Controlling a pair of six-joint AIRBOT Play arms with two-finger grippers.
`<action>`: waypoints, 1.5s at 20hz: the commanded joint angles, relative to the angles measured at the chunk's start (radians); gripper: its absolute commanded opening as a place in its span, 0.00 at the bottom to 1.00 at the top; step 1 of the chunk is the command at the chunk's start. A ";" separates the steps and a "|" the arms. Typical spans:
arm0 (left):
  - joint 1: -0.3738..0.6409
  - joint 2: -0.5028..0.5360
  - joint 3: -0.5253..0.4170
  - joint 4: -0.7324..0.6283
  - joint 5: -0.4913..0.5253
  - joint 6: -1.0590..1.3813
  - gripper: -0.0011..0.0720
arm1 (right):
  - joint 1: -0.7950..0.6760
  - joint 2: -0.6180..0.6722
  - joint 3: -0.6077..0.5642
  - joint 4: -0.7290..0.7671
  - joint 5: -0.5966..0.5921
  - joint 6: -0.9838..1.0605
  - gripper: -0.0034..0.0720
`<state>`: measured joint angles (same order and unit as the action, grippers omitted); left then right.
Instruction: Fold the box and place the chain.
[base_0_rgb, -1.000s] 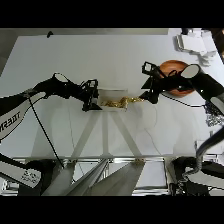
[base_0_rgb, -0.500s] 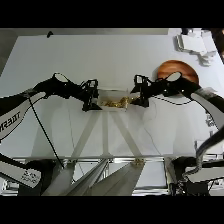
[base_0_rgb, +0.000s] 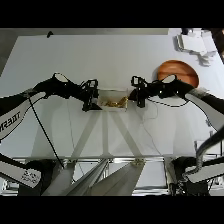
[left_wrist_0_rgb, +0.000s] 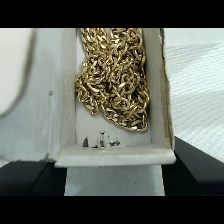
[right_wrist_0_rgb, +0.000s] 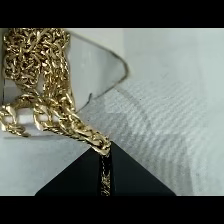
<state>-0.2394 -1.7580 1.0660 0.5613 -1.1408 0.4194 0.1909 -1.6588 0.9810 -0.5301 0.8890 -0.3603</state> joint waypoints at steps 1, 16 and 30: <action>0.001 0.000 0.000 0.000 0.000 0.000 0.30 | 0.001 0.043 0.000 0.002 0.010 0.142 0.06; 0.001 0.000 0.000 0.000 0.000 0.000 0.30 | 0.216 0.371 0.137 -0.360 0.067 0.755 0.06; 0.001 0.000 0.000 0.000 0.000 0.000 0.30 | 0.314 0.208 0.318 -0.412 0.100 0.913 0.06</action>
<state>-0.2394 -1.7580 1.0660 0.5613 -1.1408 0.4191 0.4984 -1.4368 1.2900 -0.9108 0.9630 0.5320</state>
